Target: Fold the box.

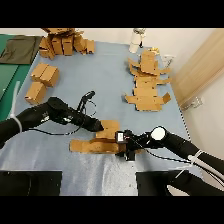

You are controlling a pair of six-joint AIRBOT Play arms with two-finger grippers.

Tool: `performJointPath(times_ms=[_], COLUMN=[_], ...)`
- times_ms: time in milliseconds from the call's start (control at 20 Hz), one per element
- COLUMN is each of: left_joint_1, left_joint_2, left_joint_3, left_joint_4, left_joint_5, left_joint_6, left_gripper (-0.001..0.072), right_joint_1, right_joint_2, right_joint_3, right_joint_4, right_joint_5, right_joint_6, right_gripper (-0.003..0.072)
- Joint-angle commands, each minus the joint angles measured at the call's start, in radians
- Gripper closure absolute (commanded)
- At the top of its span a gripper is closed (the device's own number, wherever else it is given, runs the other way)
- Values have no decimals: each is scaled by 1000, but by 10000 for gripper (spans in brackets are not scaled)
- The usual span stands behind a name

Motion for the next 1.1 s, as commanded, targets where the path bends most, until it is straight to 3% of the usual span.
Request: performJointPath(times_ms=[0,500,850,1050], left_joint_1=[-1,0,77,107], left_joint_2=[-97,-134,-134,-134], left_joint_3=[16,18,139,151], left_joint_4=[-4,-2,-1,-1], left_joint_5=[-22,-119,-156,-169], left_joint_6=[-58,-124,-41,68], left_gripper=[700,700,700,700], right_joint_1=[0,0,0,0], right_joint_2=[0,0,0,0], right_joint_3=[0,0,0,0], right_joint_4=[0,0,0,0], right_joint_5=[-1,-1,-1,0], right_joint_6=[0,0,0,0], right_gripper=[103,103,104,103])
